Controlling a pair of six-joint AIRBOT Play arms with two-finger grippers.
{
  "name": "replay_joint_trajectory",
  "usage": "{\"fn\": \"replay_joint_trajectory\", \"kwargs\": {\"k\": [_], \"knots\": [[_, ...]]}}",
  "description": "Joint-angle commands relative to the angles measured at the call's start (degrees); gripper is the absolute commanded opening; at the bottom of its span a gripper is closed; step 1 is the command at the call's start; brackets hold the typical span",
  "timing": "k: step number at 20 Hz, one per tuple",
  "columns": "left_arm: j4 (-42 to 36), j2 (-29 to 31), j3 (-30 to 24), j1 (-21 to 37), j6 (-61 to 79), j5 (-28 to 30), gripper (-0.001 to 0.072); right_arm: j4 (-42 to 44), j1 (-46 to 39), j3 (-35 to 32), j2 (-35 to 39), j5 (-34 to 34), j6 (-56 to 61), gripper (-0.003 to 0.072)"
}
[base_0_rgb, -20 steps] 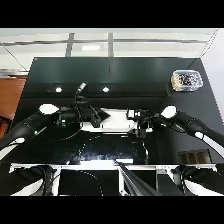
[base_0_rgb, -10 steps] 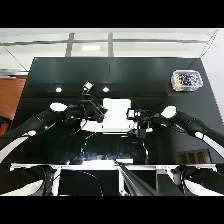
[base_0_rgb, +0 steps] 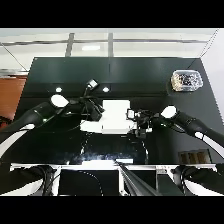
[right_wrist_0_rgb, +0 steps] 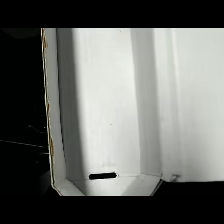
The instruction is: Fold the box and place the chain.
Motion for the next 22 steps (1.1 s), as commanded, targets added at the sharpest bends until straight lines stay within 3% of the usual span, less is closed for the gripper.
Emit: {"fn": "replay_joint_trajectory", "kwargs": {"k": [1,3,6,7,8,9,13,22], "knots": [[4.72,7.30,-3.15,4.61,-2.73,0.76,0.0026,-0.02,0.00,0.07,0.04,0.17,0.04,0.0424],[2.73,12.79,-9.33,9.90,-3.02,-2.23,0.0027,-0.02,0.00,0.07,0.04,0.15,0.04,0.0424],[2.29,17.11,-14.19,12.63,9.01,-15.63,0.0034,-0.02,0.00,0.07,0.04,0.13,0.02,0.0424],[3.61,17.11,-14.75,12.02,15.19,-18.93,0.0217,-0.02,0.00,0.07,0.04,0.11,0.02,0.0424],[5.29,16.90,-15.15,10.91,20.87,-19.10,0.0665,-0.02,0.00,0.07,0.04,0.11,0.02,0.0424],[6.29,16.70,-15.45,9.68,24.76,-16.85,0.0704,-0.02,0.00,0.07,0.04,0.11,0.04,0.0424],[7.50,13.68,-15.30,4.52,29.64,-6.58,0.0698,-0.02,0.00,0.07,0.04,0.13,0.04,0.0424],[4.35,7.13,-12.13,-1.20,30.05,-1.01,0.0699,-0.02,0.00,0.07,0.04,0.17,0.04,0.0424]]}}
